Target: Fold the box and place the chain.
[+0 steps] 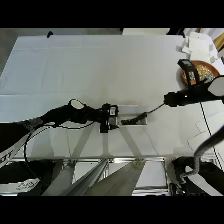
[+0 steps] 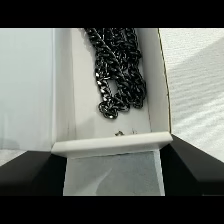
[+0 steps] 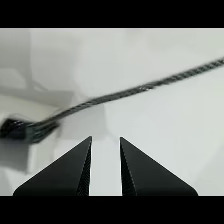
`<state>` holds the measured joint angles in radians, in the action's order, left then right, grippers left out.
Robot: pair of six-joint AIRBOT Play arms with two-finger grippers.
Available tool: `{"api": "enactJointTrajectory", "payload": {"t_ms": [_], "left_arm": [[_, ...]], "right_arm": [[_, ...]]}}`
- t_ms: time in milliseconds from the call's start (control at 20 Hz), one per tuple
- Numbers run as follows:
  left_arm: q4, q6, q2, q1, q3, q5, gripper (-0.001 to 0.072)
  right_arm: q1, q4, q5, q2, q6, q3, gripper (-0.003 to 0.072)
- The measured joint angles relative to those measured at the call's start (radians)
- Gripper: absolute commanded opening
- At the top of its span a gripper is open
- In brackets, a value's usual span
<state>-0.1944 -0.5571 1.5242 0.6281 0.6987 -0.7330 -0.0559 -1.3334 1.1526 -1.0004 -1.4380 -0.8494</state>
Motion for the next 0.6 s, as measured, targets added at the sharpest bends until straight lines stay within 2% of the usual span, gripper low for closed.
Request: {"api": "enactJointTrajectory", "payload": {"t_ms": [300,550,600], "left_arm": [[0.000,0.000,0.000,0.000,0.000,0.000,0.0073],[0.000,0.000,0.000,0.000,0.000,-0.001,0.0073],[0.000,0.000,0.000,0.000,0.000,-0.001,0.0073]], "right_arm": [[0.078,-0.065,-0.093,-0.284,0.005,-0.015,0.0205],[0.082,-0.096,-0.183,-0.371,0.006,-0.021,0.0212],[0.082,-0.098,-0.199,-0.379,0.006,-0.021,0.0265]]}}
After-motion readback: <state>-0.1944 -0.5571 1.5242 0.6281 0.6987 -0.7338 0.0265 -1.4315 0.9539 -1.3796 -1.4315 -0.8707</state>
